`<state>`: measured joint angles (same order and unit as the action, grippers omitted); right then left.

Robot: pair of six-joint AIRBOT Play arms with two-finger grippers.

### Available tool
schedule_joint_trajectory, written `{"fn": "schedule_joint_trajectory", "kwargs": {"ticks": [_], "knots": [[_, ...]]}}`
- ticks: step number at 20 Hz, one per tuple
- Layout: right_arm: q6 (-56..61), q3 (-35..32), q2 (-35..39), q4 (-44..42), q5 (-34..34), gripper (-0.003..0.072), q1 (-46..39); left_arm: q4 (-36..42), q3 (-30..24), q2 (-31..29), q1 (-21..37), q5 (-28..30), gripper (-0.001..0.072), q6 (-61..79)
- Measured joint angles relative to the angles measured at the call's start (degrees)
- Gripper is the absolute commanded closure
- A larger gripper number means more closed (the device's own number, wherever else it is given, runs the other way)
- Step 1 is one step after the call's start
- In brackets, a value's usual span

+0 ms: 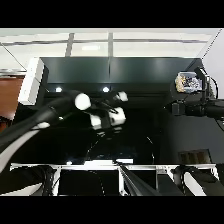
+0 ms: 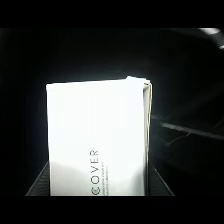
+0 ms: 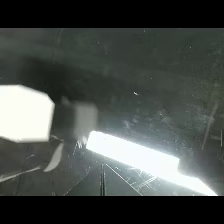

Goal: Fold the box and place the chain.

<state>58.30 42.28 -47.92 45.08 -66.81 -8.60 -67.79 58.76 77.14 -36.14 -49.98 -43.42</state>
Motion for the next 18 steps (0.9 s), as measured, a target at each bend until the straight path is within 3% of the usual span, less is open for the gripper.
{"fn": "schedule_joint_trajectory", "kwargs": {"ticks": [4, 8, 14, 18], "knots": [[0.0, 0.0, 0.0, 0.0, 0.0, 0.0671, 0.0, -14.0, -0.7, -5.5, 14.8, -12.2, 0.0470, -19.9], [0.0, 0.0, 0.0, 0.0, 0.2, 0.0671, 0.0, -19.5, -4.3, -9.6, 33.6, -20.0, 0.0470, -29.0], [0.0, 0.0, 0.0, 0.1, 0.5, 0.0671, 0.0, -21.1, -6.9, -11.5, 57.6, -22.9, 0.0470, -32.1], [0.0, 0.0, 0.0, 0.0, 1.1, 0.0671, 0.0, -18.6, -7.1, -11.6, 65.7, -19.0, 0.0470, -25.0]]}}
